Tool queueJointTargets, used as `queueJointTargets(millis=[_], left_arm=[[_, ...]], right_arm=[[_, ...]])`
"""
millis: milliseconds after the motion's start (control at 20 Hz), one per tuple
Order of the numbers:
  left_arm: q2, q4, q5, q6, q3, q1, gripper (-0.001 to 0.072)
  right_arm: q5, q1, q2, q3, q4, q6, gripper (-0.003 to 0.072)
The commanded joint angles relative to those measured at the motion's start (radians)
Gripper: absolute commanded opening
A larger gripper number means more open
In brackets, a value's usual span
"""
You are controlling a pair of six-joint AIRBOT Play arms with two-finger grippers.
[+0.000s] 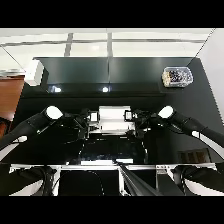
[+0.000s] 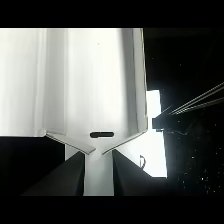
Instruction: Fold the box and place the chain.
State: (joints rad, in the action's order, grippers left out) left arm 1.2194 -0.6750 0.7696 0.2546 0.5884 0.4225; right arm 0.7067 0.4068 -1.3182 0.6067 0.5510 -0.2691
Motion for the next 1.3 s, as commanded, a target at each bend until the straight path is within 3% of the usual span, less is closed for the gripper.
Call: queueJointTargets(millis=[0,250,550,650,700,750,800,850,900,950,1000,1050,1100,1250], left_arm=[[0.014,0.019,-0.003,0.011,0.012,0.01,0.0218],[0.027,0.163,-0.01,0.011,0.017,0.031,0.0219],[0.093,0.167,-0.011,0.0,0.026,0.072,0.0217],[0.093,0.159,-0.011,0.0,0.027,0.072,0.0053],[0.093,0.161,-0.011,0.0,0.027,0.072,0.011],[0.093,0.161,-0.011,0.0,0.028,0.072,0.0313],[0.093,0.16,-0.01,0.0,0.029,0.072,0.0393],[0.09,0.159,-0.01,0.0,0.03,0.072,0.0204],[0.087,0.158,-0.01,0.0,0.034,0.072,0.019],[0.084,0.167,-0.01,-0.001,0.037,0.072,0.0369],[0.08,0.158,-0.009,-0.028,0.045,0.071,0.0418],[0.071,0.115,-0.003,-0.085,0.06,0.066,0.0162],[0.056,0.039,0.025,-0.164,0.082,0.056,0.0027],[-0.021,-0.201,0.131,-0.554,0.147,-0.013,0.0025]], right_arm=[[0.0,0.0,0.0,0.0,0.0,0.0,0.0188],[0.0,0.0,0.0,0.0,0.0,0.0,0.0188],[0.0,0.0,0.0,0.0,0.0,0.0,0.0188],[0.0,0.0,0.0,0.0,0.0,0.0,0.0188],[0.0,0.0,0.0,0.0,0.0,0.0,0.0188],[0.0,0.0,0.0,0.0,0.0,0.0,0.0188],[0.0,0.0,0.0,0.0,0.0,0.0,0.0188],[0.0,0.0,0.0,0.0,0.0,0.0,0.0188],[0.0,0.0,0.0,0.0,0.0,0.0,0.0188],[0.0,0.0,0.0,0.0,0.0,0.0,0.0188],[0.0,0.0,0.0,0.0,0.0,0.0,0.0188],[0.0,0.0,0.0,0.0,0.0,0.0,0.0188],[0.0,0.0,0.0,0.0,0.0,0.0,0.0188],[0.0,0.0,0.0,0.0,0.0,0.0,0.0188]])
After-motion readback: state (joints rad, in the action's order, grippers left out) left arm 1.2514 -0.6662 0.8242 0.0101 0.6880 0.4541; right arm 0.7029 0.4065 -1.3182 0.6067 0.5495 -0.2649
